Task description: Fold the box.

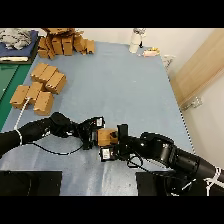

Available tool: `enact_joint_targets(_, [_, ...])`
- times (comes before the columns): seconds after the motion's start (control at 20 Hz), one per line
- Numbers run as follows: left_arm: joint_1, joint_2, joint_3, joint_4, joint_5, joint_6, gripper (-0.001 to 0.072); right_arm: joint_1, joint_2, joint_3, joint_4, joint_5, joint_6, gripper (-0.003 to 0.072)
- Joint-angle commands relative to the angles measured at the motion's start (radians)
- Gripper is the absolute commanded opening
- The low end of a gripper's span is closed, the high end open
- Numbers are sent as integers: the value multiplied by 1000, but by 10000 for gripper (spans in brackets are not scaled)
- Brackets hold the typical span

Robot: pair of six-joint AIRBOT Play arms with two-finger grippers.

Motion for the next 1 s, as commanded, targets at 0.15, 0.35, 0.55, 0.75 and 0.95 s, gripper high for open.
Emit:
enact_joint_targets(0.15, [0,-1,1,0,2,0,479,8,-37,0,-27,-6,4,433])
enact_joint_targets(0.35, [0,-1,1,0,2,0,479,8,-54,2,-43,-8,4,433])
enact_joint_targets(0.55, [0,-1,1,0,1,0,479,8,-53,2,-85,-8,4,430])
enact_joint_targets(0.75, [0,-1,1,0,1,0,479,8,-53,27,-94,-3,4,341])
enact_joint_targets(0.95, [0,-1,1,0,1,0,479,8,-53,47,-95,0,4,325])
